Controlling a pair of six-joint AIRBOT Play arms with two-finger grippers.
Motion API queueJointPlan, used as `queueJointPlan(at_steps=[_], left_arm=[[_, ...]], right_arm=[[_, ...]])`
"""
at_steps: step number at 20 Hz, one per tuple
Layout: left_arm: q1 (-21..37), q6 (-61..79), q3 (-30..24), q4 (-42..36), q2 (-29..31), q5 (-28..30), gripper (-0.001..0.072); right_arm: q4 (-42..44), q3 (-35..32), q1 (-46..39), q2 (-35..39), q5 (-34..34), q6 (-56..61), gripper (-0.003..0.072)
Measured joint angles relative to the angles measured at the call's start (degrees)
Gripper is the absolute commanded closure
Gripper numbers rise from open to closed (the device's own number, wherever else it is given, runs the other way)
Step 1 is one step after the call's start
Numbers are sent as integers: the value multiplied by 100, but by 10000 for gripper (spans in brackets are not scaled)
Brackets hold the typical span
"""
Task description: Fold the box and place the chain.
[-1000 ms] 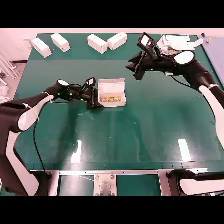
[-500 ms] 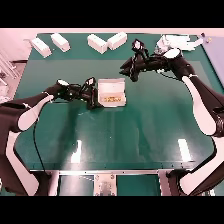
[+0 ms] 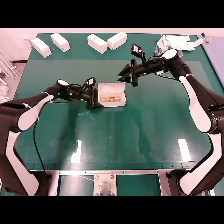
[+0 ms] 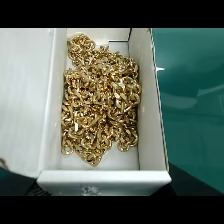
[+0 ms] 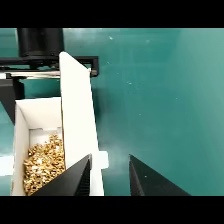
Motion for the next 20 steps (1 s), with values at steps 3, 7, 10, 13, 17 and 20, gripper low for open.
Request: queueJointPlan(at_steps=[3, 7, 10, 13, 17, 20], left_arm=[[0, 0, 0, 0, 0, 0, 176], [0, 0, 2, 0, 0, 2, 176], [-2, 0, 2, 0, 0, 0, 176], [0, 0, 0, 0, 0, 0, 176], [0, 0, 0, -2, 0, 2, 176], [0, 0, 0, -2, 0, 0, 176]], right_arm=[[-26, 0, 74, -4, 162, 46, 403], [-170, 0, 249, -28, 295, 74, 402], [-234, 0, 337, -87, 308, 81, 403], [-313, 0, 372, -157, 306, 188, 401], [-433, 2, 391, -192, 398, 350, 382], [-461, 2, 393, -197, 634, 490, 381]])
